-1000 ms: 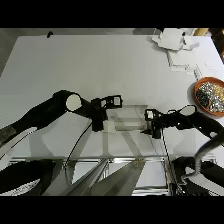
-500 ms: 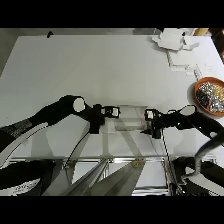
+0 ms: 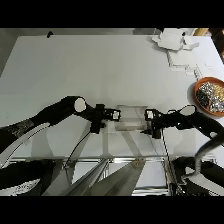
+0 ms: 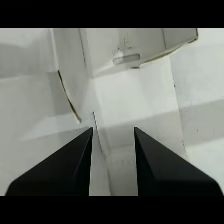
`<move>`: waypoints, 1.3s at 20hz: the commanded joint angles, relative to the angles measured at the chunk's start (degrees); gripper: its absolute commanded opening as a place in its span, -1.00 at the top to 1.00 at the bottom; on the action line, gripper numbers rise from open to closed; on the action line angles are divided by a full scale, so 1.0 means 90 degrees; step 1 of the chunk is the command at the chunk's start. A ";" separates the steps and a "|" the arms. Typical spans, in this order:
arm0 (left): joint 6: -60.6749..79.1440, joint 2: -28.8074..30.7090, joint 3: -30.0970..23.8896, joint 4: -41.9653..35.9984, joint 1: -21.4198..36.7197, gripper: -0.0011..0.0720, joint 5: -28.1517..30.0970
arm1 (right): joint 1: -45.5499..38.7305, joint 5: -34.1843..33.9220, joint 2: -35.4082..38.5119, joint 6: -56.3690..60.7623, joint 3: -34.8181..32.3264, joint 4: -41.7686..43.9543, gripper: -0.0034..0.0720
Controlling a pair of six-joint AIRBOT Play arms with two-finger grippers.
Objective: Fold the box and place the chain.
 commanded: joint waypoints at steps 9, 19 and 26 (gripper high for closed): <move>0.0527 0.0012 0.0000 -0.0610 -0.0187 0.18 0.0100 | -0.0002 0.0000 0.0005 0.0000 0.0005 0.0002 -0.04; 0.0527 -0.0066 0.0000 -0.1416 -0.0308 0.24 0.0364 | -0.0002 0.0000 0.0005 0.0002 0.0005 0.0002 -0.04; 0.0527 -0.0226 0.0000 -0.2001 -0.0471 0.45 0.0525 | -0.0002 -0.0005 0.0005 0.0002 0.0005 0.0005 -0.04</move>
